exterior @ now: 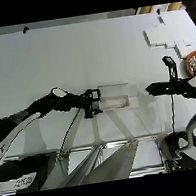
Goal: Fold the box and place the chain.
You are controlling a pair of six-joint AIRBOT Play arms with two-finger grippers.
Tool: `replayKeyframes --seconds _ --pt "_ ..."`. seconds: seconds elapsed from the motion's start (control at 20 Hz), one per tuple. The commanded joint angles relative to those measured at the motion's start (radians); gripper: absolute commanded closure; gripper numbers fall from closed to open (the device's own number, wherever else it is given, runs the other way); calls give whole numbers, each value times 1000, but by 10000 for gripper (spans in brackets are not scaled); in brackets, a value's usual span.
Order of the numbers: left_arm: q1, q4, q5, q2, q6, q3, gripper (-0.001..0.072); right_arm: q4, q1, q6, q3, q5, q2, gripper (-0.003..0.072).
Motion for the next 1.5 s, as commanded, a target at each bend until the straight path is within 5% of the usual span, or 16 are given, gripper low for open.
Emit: replayKeyframes --seconds 0.0,0.3,0.65,0.85,1.0,1.1,1.25,1.35,1.45 --pt "0 0 0 0 0 0 700 21 -16 98 0 86 -98 672" --pt "0 0 0 0 0 0 700 52 82 89 0 152 -205 672" --pt "0 0 0 0 0 0 700 190 104 11 0 212 -115 669" --pt "0 0 0 0 0 0 700 230 104 8 0 234 -60 494" --pt "0 0 0 0 0 0 700 231 104 9 0 239 -41 481" --pt "0 0 0 0 0 0 700 231 105 17 -1 241 -41 388" --pt "0 0 0 0 0 0 700 236 105 17 -23 219 -41 385" --pt "0 0 0 0 0 0 700 237 136 25 -45 183 -42 269" --pt "0 0 0 0 0 0 700 260 195 27 -40 167 -41 265"
